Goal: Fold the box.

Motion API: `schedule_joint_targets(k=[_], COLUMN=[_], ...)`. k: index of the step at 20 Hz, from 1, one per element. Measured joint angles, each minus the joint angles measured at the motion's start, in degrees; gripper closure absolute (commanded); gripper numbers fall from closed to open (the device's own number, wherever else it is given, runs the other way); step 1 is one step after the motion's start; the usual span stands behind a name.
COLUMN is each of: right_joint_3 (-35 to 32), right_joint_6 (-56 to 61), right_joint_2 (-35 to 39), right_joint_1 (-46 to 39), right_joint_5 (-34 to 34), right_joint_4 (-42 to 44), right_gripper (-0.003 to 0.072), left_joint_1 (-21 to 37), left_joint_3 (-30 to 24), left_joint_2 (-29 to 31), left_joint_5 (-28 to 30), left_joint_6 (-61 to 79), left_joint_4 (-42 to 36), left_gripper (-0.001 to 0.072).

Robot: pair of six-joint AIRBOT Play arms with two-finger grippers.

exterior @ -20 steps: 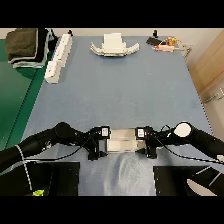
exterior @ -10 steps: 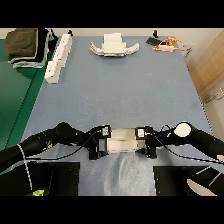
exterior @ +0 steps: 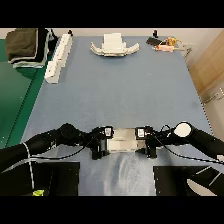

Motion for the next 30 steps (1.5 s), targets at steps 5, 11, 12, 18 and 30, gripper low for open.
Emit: schedule_joint_targets(k=[5,11,12,18,30], right_joint_3=[0.0,0.0,0.0,0.0,0.0], right_joint_6=[0.0,0.0,0.0,0.0,0.0], right_joint_2=[0.0,0.0,0.0,0.0,0.0], right_joint_1=[0.0,0.0,0.0,0.0,0.0], right_joint_5=[0.0,-0.1,-0.1,0.0,0.0], right_joint_4=[0.0,0.0,0.0,0.0,-0.1], right_gripper=[0.0175,0.0175,0.0175,0.0175,0.0175], left_joint_1=[-0.3,-1.2,-1.4,-1.8,-2.5], left_joint_3=[0.2,0.3,0.3,0.6,1.9], left_joint_2=[-0.5,-0.8,-0.8,-1.2,-2.6], left_joint_5=[1.4,2.2,2.1,2.2,2.8], left_joint_6=[0.2,0.4,0.5,0.8,-2.9], left_joint_4=[-0.5,-0.4,-0.4,-0.4,2.1], left_gripper=[0.0013,0.0014,0.0014,0.0018,0.0258])
